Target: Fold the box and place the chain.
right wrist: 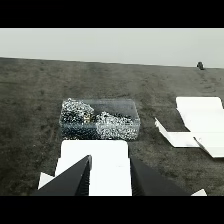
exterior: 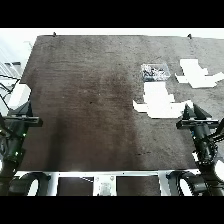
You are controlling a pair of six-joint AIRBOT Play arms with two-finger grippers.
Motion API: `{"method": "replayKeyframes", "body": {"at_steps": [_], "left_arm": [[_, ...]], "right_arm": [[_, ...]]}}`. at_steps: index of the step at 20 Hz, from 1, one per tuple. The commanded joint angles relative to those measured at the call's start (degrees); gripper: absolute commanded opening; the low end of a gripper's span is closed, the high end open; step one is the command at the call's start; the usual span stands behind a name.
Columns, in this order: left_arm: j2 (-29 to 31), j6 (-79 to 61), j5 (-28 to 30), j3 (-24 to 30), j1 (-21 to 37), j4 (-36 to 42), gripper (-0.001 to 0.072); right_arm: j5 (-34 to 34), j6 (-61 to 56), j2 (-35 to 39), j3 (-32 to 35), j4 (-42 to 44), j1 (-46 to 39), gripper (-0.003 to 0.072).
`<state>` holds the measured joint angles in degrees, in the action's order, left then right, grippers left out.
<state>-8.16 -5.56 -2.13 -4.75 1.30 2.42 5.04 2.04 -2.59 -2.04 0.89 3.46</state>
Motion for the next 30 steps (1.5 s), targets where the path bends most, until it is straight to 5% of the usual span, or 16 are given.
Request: {"method": "replayKeyframes", "body": {"at_steps": [1,3,7,11,16,22,26,30], "left_arm": [[0.0,0.0,0.0,0.0,0.0,0.0,0.002],[0.0,0.0,0.0,0.0,0.0,0.0,0.002],[0.0,0.0,0.0,0.0,0.0,0.0,0.002],[0.0,0.0,0.0,0.0,0.0,0.0,0.002],[0.0,0.0,0.0,0.0,0.0,0.0,0.002],[0.0,0.0,0.0,0.0,0.0,0.0,0.002],[0.0,0.0,0.0,0.0,0.0,0.0,0.002],[0.0,0.0,0.0,0.0,0.0,0.0,0.002]], "right_arm": [[0.0,0.0,0.0,0.0,0.0,0.0,0.0304],[-0.1,-1.6,0.0,-0.3,0.8,0.0,0.0437],[5.6,-1.6,-4.0,-4.9,2.3,-0.2,0.0441],[5.2,-1.6,-22.4,-15.7,6.5,-6.6,0.0441],[-22.6,-8.0,-52.3,-34.1,3.2,-25.2,0.0441],[-56.9,-47.4,-74.2,-59.8,-43.2,-44.4,0.0442],[-78.9,-50.1,-88.0,-78.2,-51.6,-48.3,0.0442],[-88.8,-51.1,-99.4,-87.8,-53.5,-47.7,0.0442]]}}
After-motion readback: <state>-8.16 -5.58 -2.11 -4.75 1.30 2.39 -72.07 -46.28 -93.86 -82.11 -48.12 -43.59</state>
